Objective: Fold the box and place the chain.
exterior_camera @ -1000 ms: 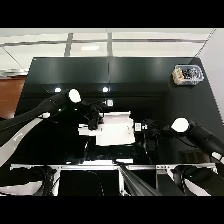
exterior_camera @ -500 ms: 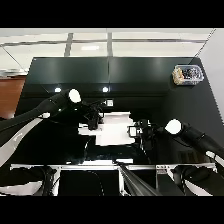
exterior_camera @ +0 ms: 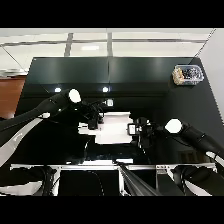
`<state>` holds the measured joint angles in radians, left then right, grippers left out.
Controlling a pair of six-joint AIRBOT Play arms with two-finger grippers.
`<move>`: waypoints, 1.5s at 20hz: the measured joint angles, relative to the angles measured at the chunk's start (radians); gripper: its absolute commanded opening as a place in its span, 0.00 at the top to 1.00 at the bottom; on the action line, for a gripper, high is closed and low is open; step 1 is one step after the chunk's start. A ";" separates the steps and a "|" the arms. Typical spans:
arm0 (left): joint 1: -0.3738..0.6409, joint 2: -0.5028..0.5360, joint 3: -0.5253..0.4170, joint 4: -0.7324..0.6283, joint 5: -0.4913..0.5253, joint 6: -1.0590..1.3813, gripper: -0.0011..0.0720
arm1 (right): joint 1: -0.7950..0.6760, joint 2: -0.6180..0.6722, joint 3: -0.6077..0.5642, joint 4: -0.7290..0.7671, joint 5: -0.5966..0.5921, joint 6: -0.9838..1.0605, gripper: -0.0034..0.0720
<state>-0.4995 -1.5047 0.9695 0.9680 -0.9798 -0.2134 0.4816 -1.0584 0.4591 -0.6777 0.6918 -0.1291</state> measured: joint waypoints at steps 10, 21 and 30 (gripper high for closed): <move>0.000 0.000 0.000 0.000 0.005 0.000 0.95 | -0.061 0.025 0.052 0.014 0.008 0.007 0.01; 0.000 0.000 0.000 0.000 0.008 0.000 0.95 | -0.068 -0.021 0.055 0.088 0.018 0.070 0.01; 0.000 0.001 0.000 0.000 0.008 0.000 0.95 | -0.069 -0.024 0.081 0.139 0.024 0.006 0.01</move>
